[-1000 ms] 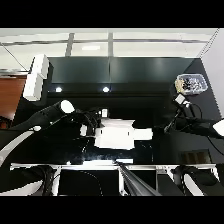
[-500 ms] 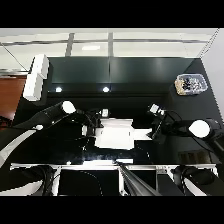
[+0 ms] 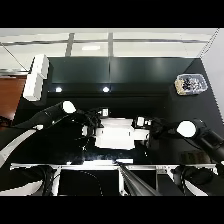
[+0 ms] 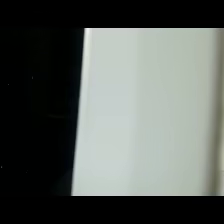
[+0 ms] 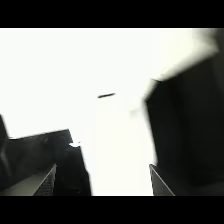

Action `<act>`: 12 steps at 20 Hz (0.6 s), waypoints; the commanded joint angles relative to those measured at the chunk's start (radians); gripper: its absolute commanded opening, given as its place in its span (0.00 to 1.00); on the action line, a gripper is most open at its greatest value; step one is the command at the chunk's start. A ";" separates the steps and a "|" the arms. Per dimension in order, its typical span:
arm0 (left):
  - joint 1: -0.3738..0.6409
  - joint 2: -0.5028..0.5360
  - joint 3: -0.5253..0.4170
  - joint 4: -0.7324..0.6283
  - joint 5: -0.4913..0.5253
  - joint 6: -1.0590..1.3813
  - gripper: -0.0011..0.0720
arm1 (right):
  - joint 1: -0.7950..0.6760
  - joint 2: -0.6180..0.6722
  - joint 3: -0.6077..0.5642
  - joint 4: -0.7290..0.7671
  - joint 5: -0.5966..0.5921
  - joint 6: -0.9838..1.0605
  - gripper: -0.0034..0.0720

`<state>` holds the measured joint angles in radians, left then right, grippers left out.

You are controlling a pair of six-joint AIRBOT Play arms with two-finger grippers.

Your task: Fold the box and place the chain.

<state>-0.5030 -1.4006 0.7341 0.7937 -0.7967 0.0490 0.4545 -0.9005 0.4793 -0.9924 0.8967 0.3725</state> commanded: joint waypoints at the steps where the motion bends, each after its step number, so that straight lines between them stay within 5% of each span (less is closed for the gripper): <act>1: -0.001 -0.001 0.000 0.002 0.000 -0.001 0.05 | 0.058 -0.055 0.000 0.054 0.032 -0.076 0.98; 12: -0.001 -0.001 0.000 0.002 -0.001 -0.001 0.05 | 0.155 -0.097 -0.003 0.154 -0.068 -0.179 0.98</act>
